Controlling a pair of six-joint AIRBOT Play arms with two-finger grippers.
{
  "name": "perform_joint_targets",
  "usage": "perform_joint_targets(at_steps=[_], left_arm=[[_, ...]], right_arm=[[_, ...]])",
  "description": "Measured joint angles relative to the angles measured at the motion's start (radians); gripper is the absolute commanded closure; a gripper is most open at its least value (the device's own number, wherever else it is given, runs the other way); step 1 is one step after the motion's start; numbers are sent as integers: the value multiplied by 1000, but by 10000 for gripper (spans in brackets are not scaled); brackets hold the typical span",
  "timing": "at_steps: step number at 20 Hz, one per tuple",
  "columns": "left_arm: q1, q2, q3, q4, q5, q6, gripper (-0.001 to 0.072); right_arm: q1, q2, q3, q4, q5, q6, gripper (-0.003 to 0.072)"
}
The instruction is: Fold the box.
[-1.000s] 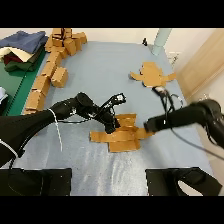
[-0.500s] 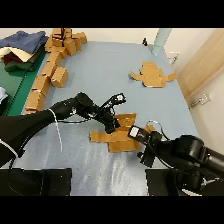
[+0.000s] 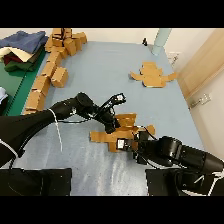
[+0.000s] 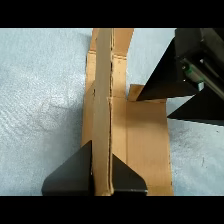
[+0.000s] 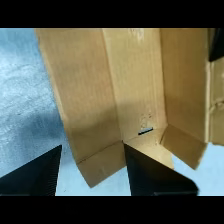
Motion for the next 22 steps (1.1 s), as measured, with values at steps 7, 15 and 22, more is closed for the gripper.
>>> perform_joint_targets(at_steps=[7,15,22], left_arm=[[0,0,0,0,0,2,696],[0,0,0,0,0,2,696],[0,0,0,0,0,2,696]], right_arm=[[1,-23,44,-167,6,167,108],[1,-25,83,-197,-5,228,108],[1,-25,85,-181,-12,235,-29]])
